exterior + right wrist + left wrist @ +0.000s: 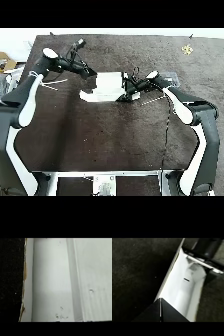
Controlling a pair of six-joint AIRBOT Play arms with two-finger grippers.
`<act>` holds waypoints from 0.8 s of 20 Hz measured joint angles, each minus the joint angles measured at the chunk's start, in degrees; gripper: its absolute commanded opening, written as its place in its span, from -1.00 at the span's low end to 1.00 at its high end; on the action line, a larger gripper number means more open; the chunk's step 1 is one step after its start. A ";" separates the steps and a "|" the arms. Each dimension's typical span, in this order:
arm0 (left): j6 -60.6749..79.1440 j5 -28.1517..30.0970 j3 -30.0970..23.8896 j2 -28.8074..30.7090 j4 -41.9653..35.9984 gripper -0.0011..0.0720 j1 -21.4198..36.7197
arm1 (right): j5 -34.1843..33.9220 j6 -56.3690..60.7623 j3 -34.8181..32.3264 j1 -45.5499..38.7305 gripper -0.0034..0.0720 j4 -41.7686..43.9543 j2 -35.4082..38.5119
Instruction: Fold the box and place the chain.
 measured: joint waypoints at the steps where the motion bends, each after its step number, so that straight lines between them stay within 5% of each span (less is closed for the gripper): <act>1: 0.20 -2.40 0.00 1.51 1.42 -0.94 0.42 | 0.00 0.02 0.00 0.00 0.28 0.00 0.00; 4: 1.11 -9.20 -0.35 4.00 7.80 -0.89 0.87 | 0.00 0.02 0.00 0.00 0.28 0.00 0.00; 6: 1.97 -11.96 -2.08 4.68 10.95 0.40 0.98 | 0.00 0.02 0.00 0.00 0.28 0.00 -0.02; 7: 2.99 -11.82 -3.56 4.92 12.17 0.56 1.07 | 0.00 0.02 0.00 0.00 0.28 0.00 -0.02; 16: 20.22 2.54 -17.35 5.05 14.67 0.56 -2.12 | 0.00 0.04 0.00 0.00 0.28 0.00 0.00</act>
